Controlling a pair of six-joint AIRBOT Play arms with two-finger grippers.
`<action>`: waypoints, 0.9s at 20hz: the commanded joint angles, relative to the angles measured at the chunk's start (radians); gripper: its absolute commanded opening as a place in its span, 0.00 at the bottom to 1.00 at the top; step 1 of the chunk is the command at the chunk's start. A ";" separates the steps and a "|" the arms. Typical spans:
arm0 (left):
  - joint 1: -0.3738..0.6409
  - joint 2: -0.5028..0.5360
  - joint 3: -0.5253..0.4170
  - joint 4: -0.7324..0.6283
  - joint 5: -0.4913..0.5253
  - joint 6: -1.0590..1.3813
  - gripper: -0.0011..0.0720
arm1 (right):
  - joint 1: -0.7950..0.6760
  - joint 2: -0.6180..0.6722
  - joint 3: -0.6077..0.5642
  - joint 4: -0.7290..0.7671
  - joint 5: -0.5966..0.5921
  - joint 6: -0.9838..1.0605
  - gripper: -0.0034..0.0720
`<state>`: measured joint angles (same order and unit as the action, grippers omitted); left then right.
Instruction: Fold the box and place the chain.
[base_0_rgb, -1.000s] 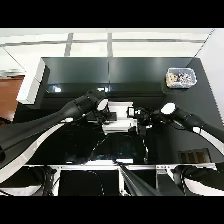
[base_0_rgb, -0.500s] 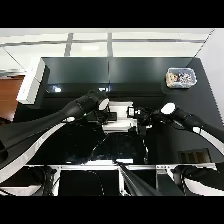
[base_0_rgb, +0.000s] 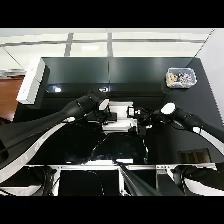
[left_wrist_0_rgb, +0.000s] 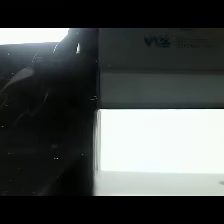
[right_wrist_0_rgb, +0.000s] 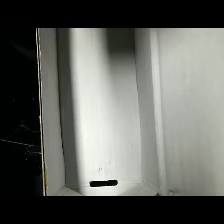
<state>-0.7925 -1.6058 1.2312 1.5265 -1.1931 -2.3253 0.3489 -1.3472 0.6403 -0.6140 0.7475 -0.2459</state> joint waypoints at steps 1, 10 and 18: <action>-0.001 0.000 0.001 0.002 -0.004 0.002 0.05 | 0.000 -0.001 0.000 0.000 0.000 0.000 0.14; 0.000 0.000 0.000 -0.011 -0.018 0.024 0.05 | 0.000 -0.001 0.000 0.001 0.000 0.000 0.14; 0.000 0.000 0.000 -0.017 0.008 0.025 0.05 | 0.000 -0.001 0.000 0.012 -0.015 0.002 0.30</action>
<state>-0.7925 -1.6058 1.2316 1.5162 -1.1923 -2.3016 0.3489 -1.3476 0.6403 -0.6071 0.7471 -0.2462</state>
